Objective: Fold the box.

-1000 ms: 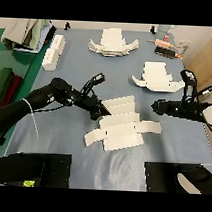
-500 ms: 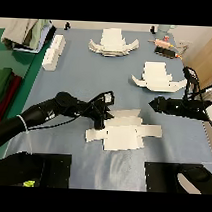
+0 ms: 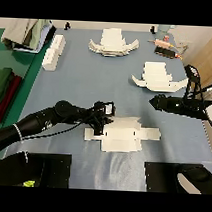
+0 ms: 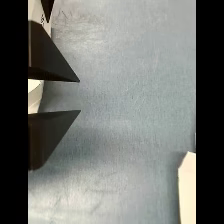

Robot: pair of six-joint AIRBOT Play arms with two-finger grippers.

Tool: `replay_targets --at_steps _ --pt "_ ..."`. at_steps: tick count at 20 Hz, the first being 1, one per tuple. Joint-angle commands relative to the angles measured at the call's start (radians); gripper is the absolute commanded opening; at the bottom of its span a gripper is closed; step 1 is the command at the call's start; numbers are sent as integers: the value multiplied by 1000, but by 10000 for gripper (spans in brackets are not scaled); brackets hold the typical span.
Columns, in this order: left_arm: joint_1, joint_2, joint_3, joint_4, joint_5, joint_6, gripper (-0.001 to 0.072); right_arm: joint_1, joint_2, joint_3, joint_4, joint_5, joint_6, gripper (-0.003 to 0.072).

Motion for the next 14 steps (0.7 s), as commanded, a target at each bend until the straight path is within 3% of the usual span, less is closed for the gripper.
replay_targets --at_steps 1,7,11,14 --pt "-66 19 -45 2 112 -34 11 0 1 1 0 -4 0 260" --pt "-220 48 -141 1 296 -95 12 0 1 0 0 -4 -1 259" --pt "-217 68 -140 4 336 -93 14 0 1 -2 0 -1 -1 259" --pt "-127 79 -103 11 314 -93 14 0 1 -2 0 -2 0 259"
